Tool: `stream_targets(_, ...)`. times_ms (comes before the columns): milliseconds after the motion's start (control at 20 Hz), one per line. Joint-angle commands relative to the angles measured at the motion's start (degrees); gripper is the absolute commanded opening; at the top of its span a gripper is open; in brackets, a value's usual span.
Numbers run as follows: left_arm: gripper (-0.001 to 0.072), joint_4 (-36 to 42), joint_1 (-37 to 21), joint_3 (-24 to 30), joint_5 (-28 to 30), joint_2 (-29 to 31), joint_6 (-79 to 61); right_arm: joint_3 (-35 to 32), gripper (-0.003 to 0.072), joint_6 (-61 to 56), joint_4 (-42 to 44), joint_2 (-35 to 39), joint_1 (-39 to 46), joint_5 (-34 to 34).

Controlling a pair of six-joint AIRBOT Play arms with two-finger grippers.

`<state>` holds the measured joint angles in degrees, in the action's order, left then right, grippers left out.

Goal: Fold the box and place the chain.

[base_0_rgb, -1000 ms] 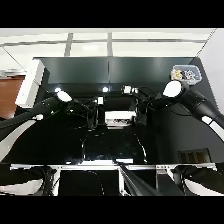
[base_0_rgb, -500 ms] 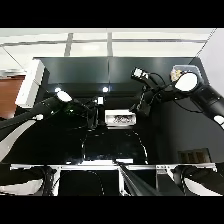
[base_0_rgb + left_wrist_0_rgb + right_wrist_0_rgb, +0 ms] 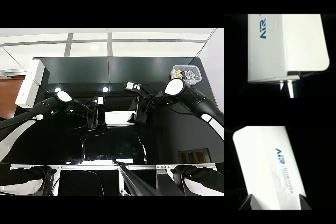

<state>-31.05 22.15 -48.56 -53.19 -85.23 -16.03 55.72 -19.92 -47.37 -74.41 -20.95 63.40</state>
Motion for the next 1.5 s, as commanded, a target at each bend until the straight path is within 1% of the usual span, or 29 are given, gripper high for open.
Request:
stream_targets(0, 0.0275, 0.0, 0.0, 0.0, 0.0, 0.0, 0.0, 0.0, 0.0711, 5.9, -0.3, -0.3, -1.7, -0.7)
stream_targets(250, 0.0275, 0.0, 0.0, 0.0, 0.0, 0.0, 0.0, 0.0, 0.0711, 5.3, -0.8, -1.2, -1.7, -2.3)
stream_targets(350, 0.0275, 0.0, 0.0, 0.0, 0.0, 0.0, 0.0, 0.5, 0.0711, 0.8, -0.7, -0.9, -1.7, -1.2)
stream_targets(450, 0.0275, 0.0, 0.0, 0.0, 0.0, 0.0, 0.0, 3.0, 0.0711, -4.9, -0.7, -0.4, -1.7, 1.7)
stream_targets(550, 0.0275, 0.0, 0.0, 0.0, 0.0, 0.0, 0.0, 6.1, 0.0711, -8.9, -0.7, 0.7, -1.5, 3.0)
stream_targets(700, 0.0275, 0.0, 0.0, 0.0, 0.0, 0.0, 0.0, 8.0, 0.0711, -9.9, 2.2, 1.6, 0.7, 0.5)
stream_targets(800, 0.0275, 0.0, 0.0, 0.0, 0.0, 0.0, 0.0, 7.8, 0.0711, -9.9, 4.0, 1.0, 2.4, -1.1)
stream_targets(1000, 0.0275, 0.0, 0.0, 0.0, 0.1, 0.0, 0.0, 5.0, 0.0711, -9.4, 3.6, -2.8, 1.5, -1.6)
stream_targets(1200, 0.0275, 0.0, 0.0, 0.0, 0.1, 0.0, 0.0, 2.6, 0.0708, -2.9, 3.6, -4.6, -1.2, -1.6)
stream_targets(1250, 0.0275, 0.0, 0.0, 0.0, 0.1, 0.0, 0.0, 2.6, 0.0637, -1.1, 3.3, -4.6, -1.7, -1.5)
stream_targets(1300, 0.0275, 0.0, 0.0, 0.0, 0.1, 0.0, 0.0, 2.6, 0.06, -0.3, 2.6, -4.6, -2.1, -1.5)
stream_targets(1450, 0.0275, 0.0, 0.0, 0.0, 0.1, 0.0, 0.0, 2.6, 0.0601, 0.5, 0.5, -4.6, -2.3, -0.5)
